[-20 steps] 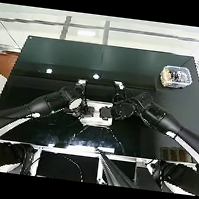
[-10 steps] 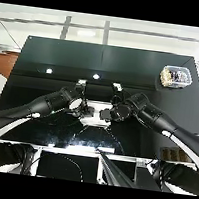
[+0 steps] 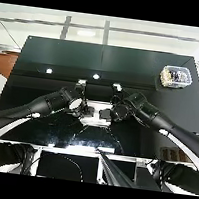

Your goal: Fold the box and place the chain.

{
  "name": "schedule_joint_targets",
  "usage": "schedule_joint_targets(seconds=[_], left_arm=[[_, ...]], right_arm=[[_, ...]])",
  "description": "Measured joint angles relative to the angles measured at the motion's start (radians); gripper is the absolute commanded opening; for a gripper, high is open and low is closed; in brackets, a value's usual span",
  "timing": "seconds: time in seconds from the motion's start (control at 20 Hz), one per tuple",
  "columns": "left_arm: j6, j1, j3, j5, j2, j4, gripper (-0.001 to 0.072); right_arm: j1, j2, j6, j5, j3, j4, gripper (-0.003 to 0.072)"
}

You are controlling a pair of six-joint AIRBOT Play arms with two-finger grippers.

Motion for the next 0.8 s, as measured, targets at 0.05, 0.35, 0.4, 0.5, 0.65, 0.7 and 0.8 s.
schedule_joint_targets(seconds=[0.05,0.35,0.4,0.5,0.65,0.7,0.8], left_arm=[[0.0,0.0,0.0,0.0,0.0,0.0,0.0032],[0.0,0.0,0.0,0.0,0.0,0.0,0.0032],[0.0,0.0,0.0,0.0,0.0,0.0,0.0032],[0.0,0.0,0.0,0.0,0.0,0.0,0.0032],[0.0,0.0,0.0,0.0,0.0,0.0,0.0032],[0.0,0.0,0.0,0.0,0.0,0.0,0.0032],[0.0,0.0,0.0,0.0,0.0,0.0,0.0032]], right_arm=[[0.0,-0.008,0.003,-0.014,0.011,-0.003,0.0226],[0.024,-0.061,0.039,-0.09,0.071,-0.063,0.0226],[0.026,-0.069,0.05,-0.098,0.078,-0.069,0.0226],[0.03,-0.082,0.075,-0.113,0.092,-0.078,0.0196],[0.036,-0.097,0.113,-0.135,0.109,-0.087,0.0196],[0.037,-0.101,0.129,-0.142,0.114,-0.089,0.0196],[0.039,-0.113,0.155,-0.158,0.126,-0.092,0.0196]])
